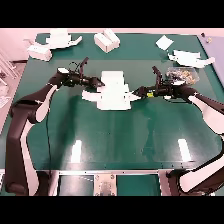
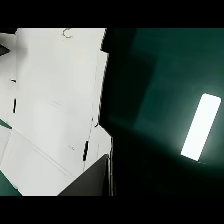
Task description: Fold the box and place the chain.
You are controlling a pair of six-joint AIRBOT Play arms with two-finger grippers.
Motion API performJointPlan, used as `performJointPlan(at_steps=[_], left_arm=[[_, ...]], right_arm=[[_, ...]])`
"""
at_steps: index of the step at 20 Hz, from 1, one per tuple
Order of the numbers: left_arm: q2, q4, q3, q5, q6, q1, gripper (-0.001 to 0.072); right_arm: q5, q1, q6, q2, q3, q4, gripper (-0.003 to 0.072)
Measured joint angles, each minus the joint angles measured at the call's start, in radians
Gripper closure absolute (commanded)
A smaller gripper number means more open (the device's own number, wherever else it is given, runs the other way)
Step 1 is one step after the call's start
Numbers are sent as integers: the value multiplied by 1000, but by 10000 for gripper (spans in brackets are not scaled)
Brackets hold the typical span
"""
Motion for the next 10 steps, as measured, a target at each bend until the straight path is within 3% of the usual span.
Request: performJointPlan(at_steps=[10], left_arm=[[-4,19,13,-13,26,-10,362]], right_arm=[[0,0,-1,0,0,-23,683]])
